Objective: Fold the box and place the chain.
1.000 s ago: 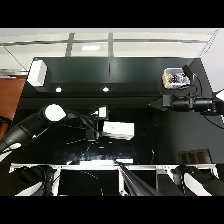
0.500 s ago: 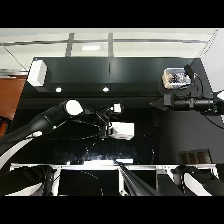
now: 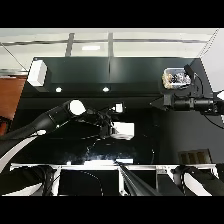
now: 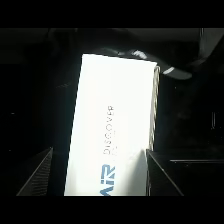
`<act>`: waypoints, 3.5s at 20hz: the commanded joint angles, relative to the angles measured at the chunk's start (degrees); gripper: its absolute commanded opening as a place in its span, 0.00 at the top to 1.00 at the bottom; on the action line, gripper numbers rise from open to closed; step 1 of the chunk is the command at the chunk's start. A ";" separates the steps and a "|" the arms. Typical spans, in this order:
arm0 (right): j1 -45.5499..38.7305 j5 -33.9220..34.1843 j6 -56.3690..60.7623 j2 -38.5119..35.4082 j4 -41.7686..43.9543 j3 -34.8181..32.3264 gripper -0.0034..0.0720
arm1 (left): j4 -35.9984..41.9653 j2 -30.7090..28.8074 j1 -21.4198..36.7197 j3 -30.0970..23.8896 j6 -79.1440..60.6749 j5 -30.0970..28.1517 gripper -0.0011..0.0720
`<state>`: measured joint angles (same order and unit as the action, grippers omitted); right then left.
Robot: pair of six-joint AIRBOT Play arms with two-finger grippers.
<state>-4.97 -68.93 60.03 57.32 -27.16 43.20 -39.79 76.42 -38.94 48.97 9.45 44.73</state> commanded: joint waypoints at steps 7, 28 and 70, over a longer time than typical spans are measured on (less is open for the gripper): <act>-0.02 0.22 -1.57 -0.04 0.20 0.04 0.93 | -0.13 0.92 -0.52 0.09 0.22 2.03 0.01; -0.04 1.22 -3.45 -0.04 3.06 0.04 0.93 | -0.20 7.50 -6.16 0.09 0.15 -6.73 0.01; -0.02 3.65 0.04 -0.02 3.10 0.04 0.93 | -26.97 14.93 65.83 23.67 41.38 1.86 0.01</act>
<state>-4.97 -64.79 59.88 57.32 -24.16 43.20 -63.92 93.21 27.44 71.02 45.67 43.05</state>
